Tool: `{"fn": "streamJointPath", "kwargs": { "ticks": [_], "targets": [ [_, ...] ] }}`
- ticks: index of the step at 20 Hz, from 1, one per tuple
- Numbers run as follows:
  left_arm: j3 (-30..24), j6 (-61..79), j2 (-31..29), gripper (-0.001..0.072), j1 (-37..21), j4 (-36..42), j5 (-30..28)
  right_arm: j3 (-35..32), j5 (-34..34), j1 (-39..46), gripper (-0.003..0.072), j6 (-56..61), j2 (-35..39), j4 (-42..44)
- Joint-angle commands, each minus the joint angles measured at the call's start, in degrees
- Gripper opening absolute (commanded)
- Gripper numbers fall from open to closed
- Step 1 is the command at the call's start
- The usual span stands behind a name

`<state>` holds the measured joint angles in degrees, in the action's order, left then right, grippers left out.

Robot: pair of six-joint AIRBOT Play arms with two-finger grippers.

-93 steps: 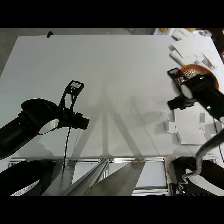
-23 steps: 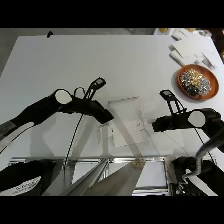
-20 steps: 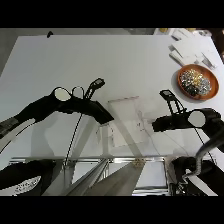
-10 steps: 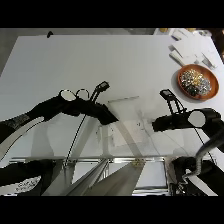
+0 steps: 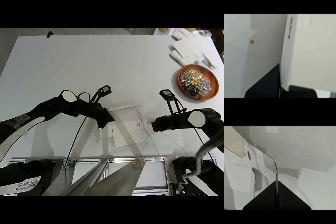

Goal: Fold the box and place the chain.

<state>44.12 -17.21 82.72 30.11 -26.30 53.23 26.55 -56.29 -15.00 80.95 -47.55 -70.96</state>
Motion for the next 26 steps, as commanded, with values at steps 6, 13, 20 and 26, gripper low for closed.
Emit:
{"fn": "streamJointPath", "kwargs": {
  "ticks": [6,13,20,26],
  "targets": [
    [0.1,16.2,-0.1,0.0006,4.8,-1.4,-3.7,3.6,-0.6,0.0,0.0344,-3.5,0.1,3.1],
    [1.5,24.9,0.0,0.0003,6.9,-2.4,-7.1,9.7,-10.1,0.0,0.0342,-3.7,6.0,-12.1],
    [1.4,24.8,0.5,0.0005,6.9,-4.6,-11.5,9.6,-10.3,0.0,0.0341,-4.1,8.6,-11.3],
    [1.4,24.8,0.9,0.0006,6.9,-4.3,-11.9,9.6,-10.3,0.0,0.0341,-4.5,8.6,-11.2]
  ]
}}
